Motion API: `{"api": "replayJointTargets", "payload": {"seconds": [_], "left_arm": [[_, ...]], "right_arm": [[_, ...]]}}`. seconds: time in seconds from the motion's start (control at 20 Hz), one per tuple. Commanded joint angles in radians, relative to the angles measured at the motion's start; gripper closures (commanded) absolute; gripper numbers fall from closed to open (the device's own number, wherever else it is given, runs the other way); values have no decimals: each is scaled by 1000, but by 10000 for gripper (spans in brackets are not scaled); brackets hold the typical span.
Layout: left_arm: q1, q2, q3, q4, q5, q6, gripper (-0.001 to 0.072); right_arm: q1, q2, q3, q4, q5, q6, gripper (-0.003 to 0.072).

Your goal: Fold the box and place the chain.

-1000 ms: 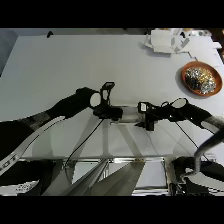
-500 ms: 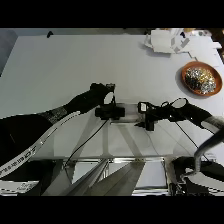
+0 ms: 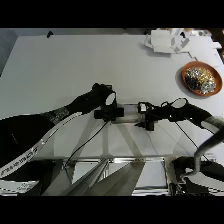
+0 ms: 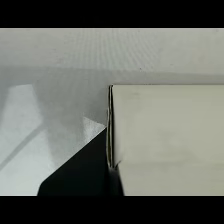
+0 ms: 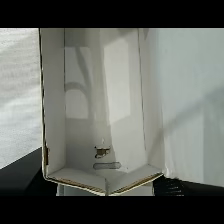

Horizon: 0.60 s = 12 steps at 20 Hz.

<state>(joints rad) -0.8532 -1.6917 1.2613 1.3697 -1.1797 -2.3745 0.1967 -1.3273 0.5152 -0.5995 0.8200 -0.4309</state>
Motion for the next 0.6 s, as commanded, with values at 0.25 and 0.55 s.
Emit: {"api": "replayJointTargets", "payload": {"seconds": [0.25,0.55], "left_arm": [[-21,-19,2,-5,-3,-3,595],[-21,-19,2,-6,-10,22,707]], "right_arm": [[0,1,0,0,1,3,409],[0,1,0,1,1,3,409]]}}
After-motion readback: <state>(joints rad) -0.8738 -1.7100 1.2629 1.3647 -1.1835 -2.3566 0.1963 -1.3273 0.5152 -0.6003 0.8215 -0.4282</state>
